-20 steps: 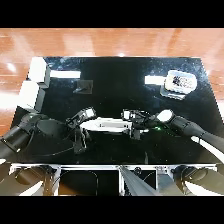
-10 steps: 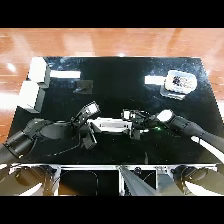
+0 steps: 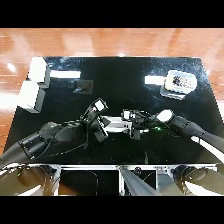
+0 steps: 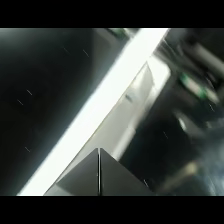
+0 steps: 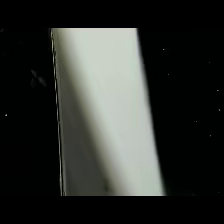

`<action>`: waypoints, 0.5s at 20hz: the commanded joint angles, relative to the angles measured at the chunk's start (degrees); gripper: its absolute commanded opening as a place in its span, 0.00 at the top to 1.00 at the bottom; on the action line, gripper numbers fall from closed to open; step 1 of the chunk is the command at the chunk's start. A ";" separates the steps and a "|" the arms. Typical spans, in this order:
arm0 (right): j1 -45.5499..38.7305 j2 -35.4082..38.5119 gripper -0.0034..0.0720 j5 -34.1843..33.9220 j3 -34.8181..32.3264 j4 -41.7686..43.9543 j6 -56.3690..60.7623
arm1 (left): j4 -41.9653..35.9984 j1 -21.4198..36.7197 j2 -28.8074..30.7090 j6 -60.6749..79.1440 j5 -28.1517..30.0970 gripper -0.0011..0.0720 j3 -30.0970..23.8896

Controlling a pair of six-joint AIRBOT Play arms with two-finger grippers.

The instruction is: Fold the box and place the chain.

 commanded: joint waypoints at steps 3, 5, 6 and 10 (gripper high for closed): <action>0.02 -0.04 0.28 -0.09 0.04 0.00 0.02 | 0.13 -0.85 -1.33 -1.53 -11.98 0.96 0.00; 0.02 -0.04 0.28 -0.11 0.04 0.00 0.02 | 0.13 -0.85 -3.02 -1.53 -12.22 0.96 0.00; 0.02 -0.04 0.28 -0.09 0.04 0.00 0.02 | 0.13 -0.85 -4.02 -1.53 -12.52 0.96 0.00; 0.02 -0.04 0.28 -0.09 0.04 0.00 0.02 | 0.15 -0.85 -8.02 -1.51 -19.39 0.96 0.11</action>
